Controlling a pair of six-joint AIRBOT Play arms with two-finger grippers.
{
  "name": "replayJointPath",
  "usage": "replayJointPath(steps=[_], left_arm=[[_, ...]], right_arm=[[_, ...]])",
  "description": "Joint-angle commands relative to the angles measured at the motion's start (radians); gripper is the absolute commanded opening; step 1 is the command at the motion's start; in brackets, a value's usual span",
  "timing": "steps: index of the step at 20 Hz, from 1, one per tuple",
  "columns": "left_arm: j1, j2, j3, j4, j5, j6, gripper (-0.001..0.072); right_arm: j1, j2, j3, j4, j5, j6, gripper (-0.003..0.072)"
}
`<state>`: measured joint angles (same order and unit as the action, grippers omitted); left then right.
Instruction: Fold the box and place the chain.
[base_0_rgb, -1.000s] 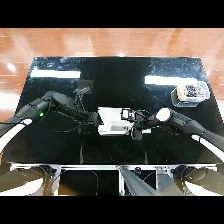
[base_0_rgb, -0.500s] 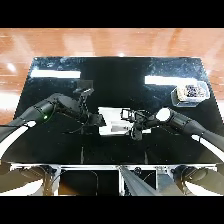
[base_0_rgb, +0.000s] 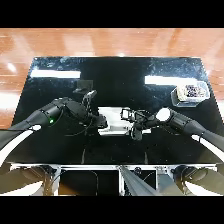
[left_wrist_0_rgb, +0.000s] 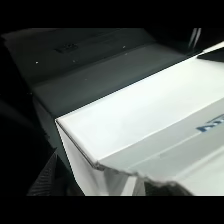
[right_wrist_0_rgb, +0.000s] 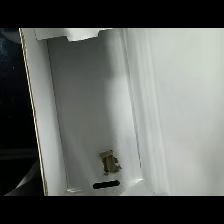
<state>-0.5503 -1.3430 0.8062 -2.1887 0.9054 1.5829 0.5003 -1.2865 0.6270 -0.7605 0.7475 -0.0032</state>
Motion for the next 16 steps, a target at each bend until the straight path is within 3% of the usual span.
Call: replayJointPath(steps=[1,4,6,8,10,11,16], left_arm=[[-0.076,0.001,0.025,0.175,-0.027,-0.240,0.0592],[-0.152,0.000,0.084,0.389,0.027,-0.444,0.0592],[-0.177,-0.001,0.117,0.462,0.065,-0.521,0.0592],[-0.183,-0.005,0.130,0.452,0.101,-0.542,0.0590],[-0.188,-0.012,0.130,0.446,0.129,-0.544,0.0448],[-0.194,-0.014,0.130,0.444,0.132,-0.545,0.0410],[-0.235,-0.041,0.131,0.441,0.128,-0.589,0.0405]], right_arm=[[0.001,0.000,0.000,0.000,0.000,0.000,0.0543],[0.001,0.000,0.000,0.000,0.000,0.000,0.0544],[0.001,0.000,0.000,0.000,0.000,0.000,0.0543],[0.001,0.000,0.000,0.000,0.000,0.000,0.0544],[0.001,0.000,0.000,0.000,0.000,0.000,0.0543],[0.001,0.000,0.000,0.000,0.000,0.000,0.0544],[0.001,0.000,0.000,0.000,0.000,0.000,0.0544]])
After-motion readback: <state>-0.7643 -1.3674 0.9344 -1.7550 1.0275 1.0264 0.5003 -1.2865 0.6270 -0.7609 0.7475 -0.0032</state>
